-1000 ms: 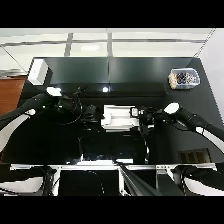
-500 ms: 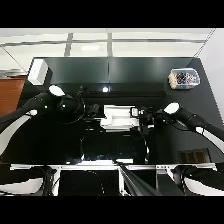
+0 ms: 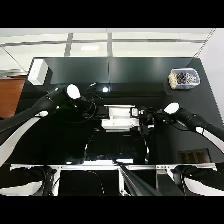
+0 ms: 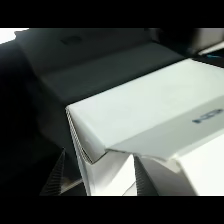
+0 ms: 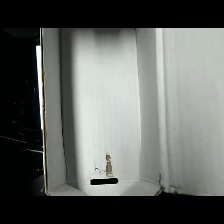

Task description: Fold the box and place the chain.

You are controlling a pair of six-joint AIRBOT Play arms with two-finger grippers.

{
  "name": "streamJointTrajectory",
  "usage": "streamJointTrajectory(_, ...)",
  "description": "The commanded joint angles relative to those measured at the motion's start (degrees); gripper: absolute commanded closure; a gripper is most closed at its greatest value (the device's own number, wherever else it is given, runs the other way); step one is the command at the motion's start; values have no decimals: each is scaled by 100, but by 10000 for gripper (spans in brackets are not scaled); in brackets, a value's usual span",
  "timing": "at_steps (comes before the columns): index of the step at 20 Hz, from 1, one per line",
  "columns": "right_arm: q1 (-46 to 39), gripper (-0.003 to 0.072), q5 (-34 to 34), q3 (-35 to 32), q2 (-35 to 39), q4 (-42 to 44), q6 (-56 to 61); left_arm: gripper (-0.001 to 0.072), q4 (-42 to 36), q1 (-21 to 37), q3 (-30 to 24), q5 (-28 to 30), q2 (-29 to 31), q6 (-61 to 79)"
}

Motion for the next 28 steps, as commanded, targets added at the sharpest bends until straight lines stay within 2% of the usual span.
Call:
streamJointTrajectory(1,0,448,0,0,0,2,0,222,855,-280,122,70,-11,-767)
streamJointTrajectory(4,0,449,0,0,0,2,0,222,1121,-446,122,44,-22,-984)
streamJointTrajectory(7,0,449,0,0,0,2,0,221,1882,-730,190,11,-59,-1613)
streamJointTrajectory(12,0,448,0,0,0,2,0,222,2306,-1163,614,-85,-321,-2011)
streamJointTrajectory(15,0,449,0,0,0,2,0,222,2846,-1373,922,-474,-581,-2581)
streamJointTrajectory(21,0,449,2,0,0,2,0,228,2918,-1469,962,-610,-693,-3316)
streamJointTrajectory(23,0,449,2,0,0,2,0,358,2914,-1475,968,-603,-693,-3412)
streamJointTrajectory(25,0,449,0,0,0,2,0,359,2935,-1519,990,-588,-693,-3585)
streamJointTrajectory(26,0,449,0,0,0,2,0,408,2938,-1547,1003,-544,-693,-3672)
streamJointTrajectory(27,0,449,0,0,0,2,0,516,2935,-1563,1014,-520,-693,-3670)
streamJointTrajectory(28,0,449,0,0,0,2,0,592,2946,-1589,1016,-520,-693,-3663)
